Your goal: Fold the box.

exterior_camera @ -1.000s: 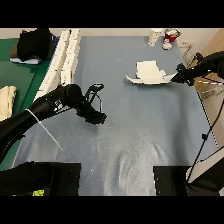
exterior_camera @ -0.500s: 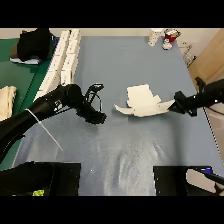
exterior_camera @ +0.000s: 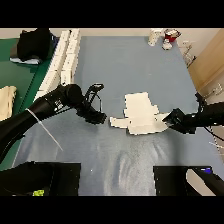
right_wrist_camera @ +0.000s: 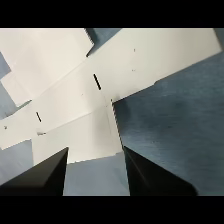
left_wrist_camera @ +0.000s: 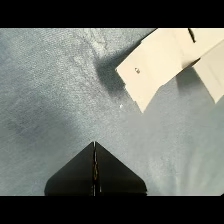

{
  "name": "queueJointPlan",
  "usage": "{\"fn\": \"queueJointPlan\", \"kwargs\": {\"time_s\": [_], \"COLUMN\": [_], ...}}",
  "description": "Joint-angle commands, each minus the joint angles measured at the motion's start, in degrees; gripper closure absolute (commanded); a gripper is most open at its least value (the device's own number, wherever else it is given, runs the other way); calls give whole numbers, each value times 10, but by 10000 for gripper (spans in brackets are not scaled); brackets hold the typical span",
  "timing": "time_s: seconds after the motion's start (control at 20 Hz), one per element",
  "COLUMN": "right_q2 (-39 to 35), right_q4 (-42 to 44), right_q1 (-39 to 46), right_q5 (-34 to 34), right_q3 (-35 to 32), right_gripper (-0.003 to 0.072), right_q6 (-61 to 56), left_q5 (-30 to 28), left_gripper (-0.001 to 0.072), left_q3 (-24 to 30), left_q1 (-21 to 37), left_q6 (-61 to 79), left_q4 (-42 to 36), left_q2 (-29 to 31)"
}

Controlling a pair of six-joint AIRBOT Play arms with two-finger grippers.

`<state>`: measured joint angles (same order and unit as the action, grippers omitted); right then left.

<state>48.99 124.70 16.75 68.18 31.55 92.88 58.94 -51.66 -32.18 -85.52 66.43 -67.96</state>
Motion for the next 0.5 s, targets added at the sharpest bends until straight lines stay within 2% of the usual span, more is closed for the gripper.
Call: {"fn": "queueJointPlan", "kwargs": {"time_s": [0.0, 0.1, 0.2, 0.45], "right_q2": [-4, 28, 91, 258], "right_q4": [-76, -156, -183, -96], "right_q1": [19, 46, 73, 91], "right_q5": [-5, 6, 18, 31], "right_q3": [47, 114, 171, 248], "right_gripper": [160, 177, 177, 178], "right_q6": [-1, 0, 25, 177], "left_q5": [0, -2, -15, -30], "left_gripper": [697, 697, 697, 697], "left_q3": [0, 0, 0, 0], "left_q1": [0, 0, 0, 0], "left_q6": [0, 0, 0, 0], "left_q4": [0, 0, 0, 0], "left_q2": [0, 0, 0, 0]}}
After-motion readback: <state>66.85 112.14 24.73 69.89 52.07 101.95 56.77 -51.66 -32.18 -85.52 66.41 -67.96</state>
